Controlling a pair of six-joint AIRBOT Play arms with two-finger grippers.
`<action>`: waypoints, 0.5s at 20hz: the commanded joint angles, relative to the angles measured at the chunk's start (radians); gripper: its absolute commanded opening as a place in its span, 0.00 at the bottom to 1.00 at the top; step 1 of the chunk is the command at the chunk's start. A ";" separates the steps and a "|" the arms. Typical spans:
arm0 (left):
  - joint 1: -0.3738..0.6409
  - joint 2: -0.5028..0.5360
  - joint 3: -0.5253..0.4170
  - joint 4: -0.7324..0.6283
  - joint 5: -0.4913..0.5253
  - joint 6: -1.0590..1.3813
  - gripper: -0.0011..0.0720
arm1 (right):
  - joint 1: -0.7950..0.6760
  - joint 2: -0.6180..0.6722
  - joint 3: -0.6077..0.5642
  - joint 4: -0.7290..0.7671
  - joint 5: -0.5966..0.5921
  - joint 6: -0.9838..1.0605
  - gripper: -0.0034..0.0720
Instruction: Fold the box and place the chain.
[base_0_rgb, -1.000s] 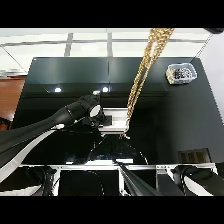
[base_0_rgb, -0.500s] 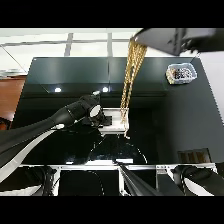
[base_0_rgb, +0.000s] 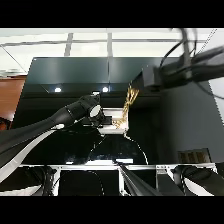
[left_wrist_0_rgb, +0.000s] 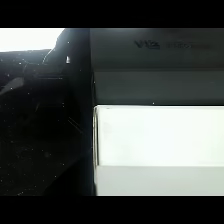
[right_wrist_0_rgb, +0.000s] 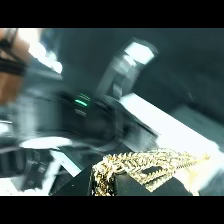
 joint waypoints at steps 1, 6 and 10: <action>0.000 0.001 0.001 0.001 0.000 0.000 0.06 | 0.004 0.001 -0.158 0.005 -0.051 -0.001 0.06; 0.000 0.001 0.001 0.002 0.001 0.000 0.06 | 0.060 0.000 -0.282 0.016 -0.157 -0.001 0.06; 0.000 0.001 0.001 0.002 0.001 0.000 0.06 | 0.064 0.000 -0.324 -0.003 -0.154 -0.001 0.06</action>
